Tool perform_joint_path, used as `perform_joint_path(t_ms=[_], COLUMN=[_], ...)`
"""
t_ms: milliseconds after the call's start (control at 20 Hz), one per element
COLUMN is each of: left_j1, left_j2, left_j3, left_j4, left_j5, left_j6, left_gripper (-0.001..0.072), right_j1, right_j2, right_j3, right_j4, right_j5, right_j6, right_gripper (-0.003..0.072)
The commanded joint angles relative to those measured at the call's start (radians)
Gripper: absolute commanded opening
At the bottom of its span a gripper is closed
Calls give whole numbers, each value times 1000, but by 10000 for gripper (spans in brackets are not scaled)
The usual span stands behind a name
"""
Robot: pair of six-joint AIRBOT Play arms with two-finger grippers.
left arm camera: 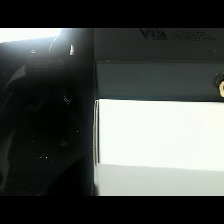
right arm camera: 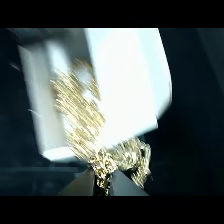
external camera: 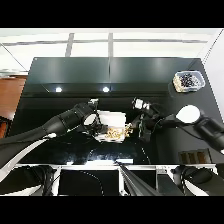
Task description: Fold the box and place the chain.
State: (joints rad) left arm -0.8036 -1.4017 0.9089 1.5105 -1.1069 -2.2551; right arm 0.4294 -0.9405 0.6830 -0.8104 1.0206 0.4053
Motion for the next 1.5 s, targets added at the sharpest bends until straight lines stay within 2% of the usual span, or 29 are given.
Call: perform_joint_path(t_ms=[0,250,500,600,750,900,950,1050,1100,1250,1350,1450], left_j1=[1,1,1,1,1,1,1,1,1,1,1,1], left_j2=[0,0,0,0,0,0,0,0,0,0,0,0], left_j3=[0,0,0,0,0,0,0,0,0,0,0,0], left_j4=[0,0,0,0,0,0,0,0,0,0,0,0], left_j5=[-2,-2,-2,-2,-2,-2,-2,-2,-2,-2,-2,-2], left_j6=[0,0,0,0,0,0,0,0,0,0,0,0], left_gripper=[32,32,33,32,32,32,33,32,33,32,32,33], right_j1=[-10,-10,-10,-8,-7,3,9,5,-11,-114,-158,-146], right_j2=[84,97,97,91,51,-17,-37,-48,-41,-24,-24,-24], right_j3=[148,349,414,412,397,314,284,263,266,265,194,40], right_j4=[17,259,409,386,274,266,265,220,175,-24,-138,-128], right_j5=[179,158,88,93,137,166,167,179,195,289,311,178], right_j6=[129,192,209,235,337,351,351,352,352,396,415,411], right_gripper=[45,45,45,45,46,48,126,525,562,562,563,699])
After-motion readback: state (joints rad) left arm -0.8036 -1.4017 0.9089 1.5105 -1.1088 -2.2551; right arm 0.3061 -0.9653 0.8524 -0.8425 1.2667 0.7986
